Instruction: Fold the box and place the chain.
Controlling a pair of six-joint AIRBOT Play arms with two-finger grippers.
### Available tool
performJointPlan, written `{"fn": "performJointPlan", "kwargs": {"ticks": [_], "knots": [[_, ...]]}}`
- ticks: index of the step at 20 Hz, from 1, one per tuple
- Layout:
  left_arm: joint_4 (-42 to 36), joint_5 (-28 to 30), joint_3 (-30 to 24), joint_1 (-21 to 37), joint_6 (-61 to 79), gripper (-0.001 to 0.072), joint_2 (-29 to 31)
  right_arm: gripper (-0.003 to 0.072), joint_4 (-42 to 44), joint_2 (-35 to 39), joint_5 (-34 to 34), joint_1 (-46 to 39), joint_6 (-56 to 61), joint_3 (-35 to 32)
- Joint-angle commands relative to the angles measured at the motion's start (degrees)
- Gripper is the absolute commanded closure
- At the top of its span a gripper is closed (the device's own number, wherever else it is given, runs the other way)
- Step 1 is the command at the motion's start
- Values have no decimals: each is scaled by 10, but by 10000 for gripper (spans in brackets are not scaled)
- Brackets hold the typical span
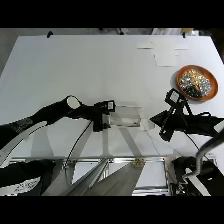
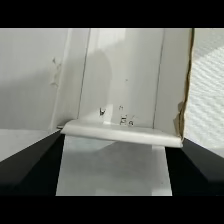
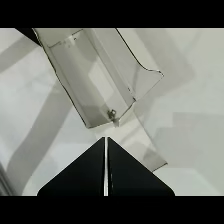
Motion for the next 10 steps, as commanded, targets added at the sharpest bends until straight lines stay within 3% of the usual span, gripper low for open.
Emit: {"fn": "performJointPlan", "kwargs": {"ticks": [1,7,10], "knots": [[0,4,0,-6,3,9,3,669,-13,0,-3,0,-1,0],[-119,-4,0,-7,180,9,-5,669,-13,0,-3,0,-1,0],[-127,-24,0,-7,190,12,-29,669,-13,0,-3,0,-1,0]]}}
